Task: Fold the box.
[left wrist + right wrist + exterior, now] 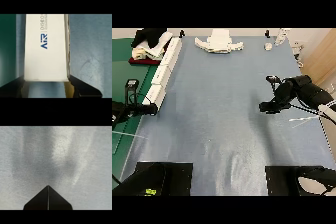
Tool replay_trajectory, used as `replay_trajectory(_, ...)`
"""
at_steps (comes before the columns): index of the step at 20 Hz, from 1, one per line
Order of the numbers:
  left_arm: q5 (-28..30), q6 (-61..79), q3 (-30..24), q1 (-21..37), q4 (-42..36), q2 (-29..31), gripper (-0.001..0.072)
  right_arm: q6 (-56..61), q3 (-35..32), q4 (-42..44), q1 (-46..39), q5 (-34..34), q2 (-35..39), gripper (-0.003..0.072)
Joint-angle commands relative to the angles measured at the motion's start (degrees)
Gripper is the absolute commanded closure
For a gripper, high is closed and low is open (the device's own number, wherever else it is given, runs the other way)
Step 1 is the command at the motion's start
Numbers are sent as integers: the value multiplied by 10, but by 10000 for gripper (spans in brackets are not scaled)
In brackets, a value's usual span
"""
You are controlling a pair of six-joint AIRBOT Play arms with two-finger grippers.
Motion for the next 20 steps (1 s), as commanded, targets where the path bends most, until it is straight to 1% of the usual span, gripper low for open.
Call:
replay_trajectory(1, 6, 0, 61, 7, -15, -80, 182, 0, 1, 0, 0, 0, 0, 681)
replay_trajectory(4, 7, 23, 83, 3, -34, -121, 182, 0, 1, 0, 0, 0, 0, 681)
replay_trajectory(8, 25, 39, 85, -15, -39, -152, 182, 0, 1, 0, 0, 0, 0, 681)
replay_trajectory(17, 28, 38, 85, -16, -39, -158, 181, 0, 1, 0, 0, 0, 0, 681)
replay_trajectory(18, 26, 38, 85, -16, -39, -158, 153, 0, 1, 0, 0, 0, 0, 681)
replay_trajectory(19, 23, 37, 85, -16, -39, -158, 6, 0, 1, 0, 0, 0, 0, 681)
replay_trajectory(20, 17, 31, 85, -15, -38, -157, 3, 0, 1, 0, 0, 0, 0, 681)
